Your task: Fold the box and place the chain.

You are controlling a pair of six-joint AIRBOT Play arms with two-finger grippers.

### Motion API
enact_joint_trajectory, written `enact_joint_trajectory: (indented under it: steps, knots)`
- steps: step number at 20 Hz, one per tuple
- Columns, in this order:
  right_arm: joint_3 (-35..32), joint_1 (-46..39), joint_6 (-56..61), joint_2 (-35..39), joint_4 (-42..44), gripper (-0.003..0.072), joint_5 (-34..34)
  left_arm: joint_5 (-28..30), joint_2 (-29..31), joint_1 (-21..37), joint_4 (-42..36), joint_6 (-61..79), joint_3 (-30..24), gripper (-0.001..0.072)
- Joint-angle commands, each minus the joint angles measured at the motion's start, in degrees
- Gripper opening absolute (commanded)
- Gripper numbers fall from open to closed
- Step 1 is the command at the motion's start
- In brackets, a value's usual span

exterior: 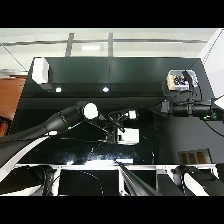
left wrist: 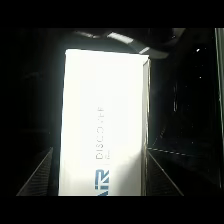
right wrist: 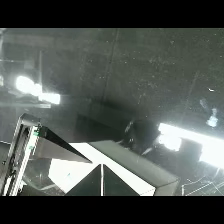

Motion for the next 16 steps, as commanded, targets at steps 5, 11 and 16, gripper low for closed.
enact_joint_trajectory:
  steps: [5, 11, 16]
  knots:
    - [0.0, 0.0, 0.0, 0.0, -0.1, 0.0027, 0.0, -1.1, -0.1, -1.3, 0.6, -0.7, 0.0, 0.0709]
    - [0.0, 0.0, 0.0, 0.0, -0.2, 0.0027, 0.0, -1.0, -1.2, -1.7, 1.7, -1.1, 0.0, 0.071]
    - [0.0, 0.0, 0.0, 0.0, -0.2, 0.0027, 0.0, 0.5, -3.2, -3.4, 2.7, -2.1, 0.0, 0.071]
